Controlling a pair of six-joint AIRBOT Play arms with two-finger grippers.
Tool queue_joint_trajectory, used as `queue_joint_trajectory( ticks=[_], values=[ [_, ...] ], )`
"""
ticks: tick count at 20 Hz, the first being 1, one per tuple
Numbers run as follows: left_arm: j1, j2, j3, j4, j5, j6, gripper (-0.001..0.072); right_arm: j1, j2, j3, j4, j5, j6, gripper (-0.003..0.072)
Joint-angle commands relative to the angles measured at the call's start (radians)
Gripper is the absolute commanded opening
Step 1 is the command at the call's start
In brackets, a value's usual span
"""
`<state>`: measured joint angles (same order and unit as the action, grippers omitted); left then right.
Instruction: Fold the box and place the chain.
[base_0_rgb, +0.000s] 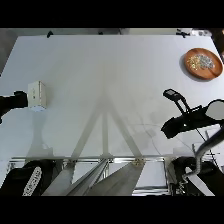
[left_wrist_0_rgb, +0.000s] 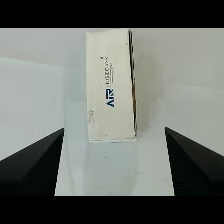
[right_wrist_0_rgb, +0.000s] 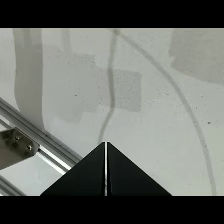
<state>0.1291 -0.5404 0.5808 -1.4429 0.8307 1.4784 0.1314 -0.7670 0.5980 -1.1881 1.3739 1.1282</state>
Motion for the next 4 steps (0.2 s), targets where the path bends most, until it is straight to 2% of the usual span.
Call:
queue_joint_trajectory(
  ticks=[1,4],
  values=[
    [0.001,0.001,0.001,0.000,0.000,0.000,0.0698,-0.001,-0.001,0.001,0.000,-0.001,0.000,0.0012],
    [0.001,0.001,0.001,0.000,0.000,0.000,0.0698,-0.001,-0.001,0.001,0.000,-0.001,0.000,0.0012]
  ],
)
